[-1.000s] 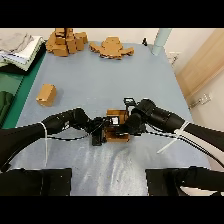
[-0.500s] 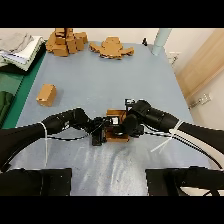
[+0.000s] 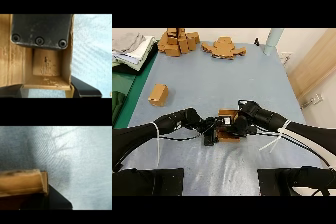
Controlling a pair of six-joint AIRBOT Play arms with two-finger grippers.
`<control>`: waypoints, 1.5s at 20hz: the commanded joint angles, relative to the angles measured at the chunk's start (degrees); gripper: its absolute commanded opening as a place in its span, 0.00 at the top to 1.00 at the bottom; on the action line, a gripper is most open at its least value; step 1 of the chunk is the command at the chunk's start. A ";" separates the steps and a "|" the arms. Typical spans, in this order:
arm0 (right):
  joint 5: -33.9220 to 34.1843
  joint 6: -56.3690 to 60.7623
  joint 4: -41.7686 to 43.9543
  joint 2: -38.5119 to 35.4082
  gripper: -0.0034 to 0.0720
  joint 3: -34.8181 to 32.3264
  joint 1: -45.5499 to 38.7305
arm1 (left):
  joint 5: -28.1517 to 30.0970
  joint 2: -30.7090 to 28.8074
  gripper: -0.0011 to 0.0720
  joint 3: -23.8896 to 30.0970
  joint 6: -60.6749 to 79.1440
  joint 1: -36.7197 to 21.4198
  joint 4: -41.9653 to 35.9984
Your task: Fold the box.
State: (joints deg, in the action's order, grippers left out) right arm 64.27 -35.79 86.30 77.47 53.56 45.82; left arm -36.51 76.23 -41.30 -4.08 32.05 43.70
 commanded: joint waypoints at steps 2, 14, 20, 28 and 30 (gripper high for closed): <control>-0.24 0.07 -0.55 0.02 0.95 0.04 0.02 | 0.00 -0.02 0.27 -0.02 0.00 0.02 0.00; 1.18 -0.20 -0.37 -1.36 0.59 0.04 0.00 | 0.00 -0.02 0.27 -0.02 0.00 0.02 0.00; 1.20 -0.22 0.35 -1.36 0.74 -0.37 0.07 | 0.00 -0.02 0.27 -0.02 0.00 0.00 0.00; 1.16 -1.33 0.70 -1.42 0.32 -0.24 0.33 | 0.00 -0.02 0.27 -0.02 0.00 0.00 0.00; 1.86 -2.89 1.57 -1.77 0.31 0.66 0.31 | -0.02 -0.02 0.27 -0.02 0.00 0.00 0.00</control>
